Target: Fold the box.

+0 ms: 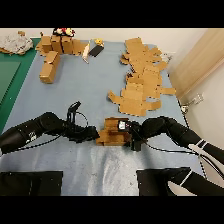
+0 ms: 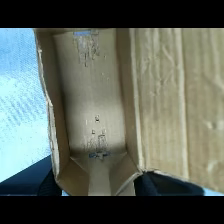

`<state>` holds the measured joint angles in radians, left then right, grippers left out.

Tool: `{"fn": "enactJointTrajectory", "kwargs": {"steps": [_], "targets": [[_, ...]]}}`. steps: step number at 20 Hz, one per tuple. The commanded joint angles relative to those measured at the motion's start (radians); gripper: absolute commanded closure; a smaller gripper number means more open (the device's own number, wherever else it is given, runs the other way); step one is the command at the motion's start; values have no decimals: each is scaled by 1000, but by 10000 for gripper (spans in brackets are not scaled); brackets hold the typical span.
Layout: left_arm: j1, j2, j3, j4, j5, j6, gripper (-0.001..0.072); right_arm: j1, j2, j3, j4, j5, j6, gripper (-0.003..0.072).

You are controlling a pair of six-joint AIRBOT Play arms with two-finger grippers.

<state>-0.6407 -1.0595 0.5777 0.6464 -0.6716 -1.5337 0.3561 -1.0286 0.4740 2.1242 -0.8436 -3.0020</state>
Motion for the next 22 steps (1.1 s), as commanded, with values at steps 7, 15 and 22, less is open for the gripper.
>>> {"fn": "enactJointTrajectory", "kwargs": {"steps": [7, 15, 22], "targets": [[-55, -30, 1, -10, 34, 27, 220, 0, 0, 0, 0, 1, 0, 157], [133, 73, 1, 111, -166, 21, 435, 0, 0, 0, 0, 0, 0, 157], [194, 82, 1, 124, -169, 3, 696, 0, 0, 0, 0, 0, 0, 157]]}}
